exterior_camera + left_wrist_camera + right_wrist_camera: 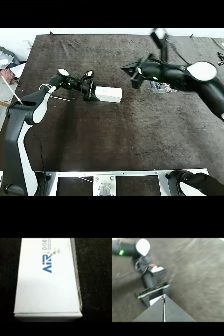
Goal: Fold the box and place the chain.
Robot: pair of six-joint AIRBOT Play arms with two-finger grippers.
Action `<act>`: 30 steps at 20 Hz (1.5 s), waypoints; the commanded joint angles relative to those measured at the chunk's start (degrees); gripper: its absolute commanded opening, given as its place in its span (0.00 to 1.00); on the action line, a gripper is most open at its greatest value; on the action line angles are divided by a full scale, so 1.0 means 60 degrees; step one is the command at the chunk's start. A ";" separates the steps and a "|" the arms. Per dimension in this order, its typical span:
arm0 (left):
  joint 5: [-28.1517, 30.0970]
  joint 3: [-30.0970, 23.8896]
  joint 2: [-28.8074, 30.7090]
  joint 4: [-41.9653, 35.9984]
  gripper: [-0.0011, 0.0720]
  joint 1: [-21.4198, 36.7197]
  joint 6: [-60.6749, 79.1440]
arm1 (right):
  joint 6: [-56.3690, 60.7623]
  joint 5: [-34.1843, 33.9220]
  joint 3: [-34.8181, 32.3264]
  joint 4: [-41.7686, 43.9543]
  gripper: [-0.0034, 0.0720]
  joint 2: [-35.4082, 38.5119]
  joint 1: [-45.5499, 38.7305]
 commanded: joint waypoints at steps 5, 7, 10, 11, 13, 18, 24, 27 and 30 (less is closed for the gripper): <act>0.0015 0.0004 0.0000 -0.0444 0.39 -0.0007 0.0000 | 0.0262 -0.3519 -0.5023 0.0004 0.02 0.4943 0.0007; 0.0018 0.0004 0.0000 -0.0546 0.39 -0.0007 0.0000 | 0.0259 -0.3942 -0.5945 0.0000 0.02 0.5716 0.0007; 0.0015 0.0004 0.0000 -0.0546 0.39 -0.0007 0.0000 | 0.0255 -0.4262 -0.6652 0.0004 0.02 0.6222 0.0007; 0.0015 0.0004 0.0000 -0.0550 0.35 -0.0007 -0.0004 | 0.0255 -0.4266 -0.6663 0.0000 0.02 0.6215 0.0007; -0.0051 0.0004 0.0007 -0.0597 0.03 -0.0007 -0.0047 | 0.0255 -0.4299 -0.6663 0.0000 0.02 0.6215 0.0007; 0.0885 0.0025 0.0721 -0.1359 0.03 0.0244 -0.1045 | 0.0251 -0.4299 -0.6663 0.0000 0.02 0.6215 0.0007; 0.4605 0.0022 0.2612 -0.1541 0.03 0.1665 -0.3544 | 0.0251 -0.4302 -0.6663 0.0000 0.02 0.6215 0.0007; 0.5370 0.0025 0.2980 -0.1439 0.03 0.2849 -0.4911 | 0.0251 -0.4302 -0.6663 0.0000 0.02 0.6215 0.0007; 0.5654 0.0015 0.2983 -0.0127 0.03 0.3967 -0.6244 | 0.0255 -0.4299 -0.6663 0.0000 0.02 0.6215 0.0007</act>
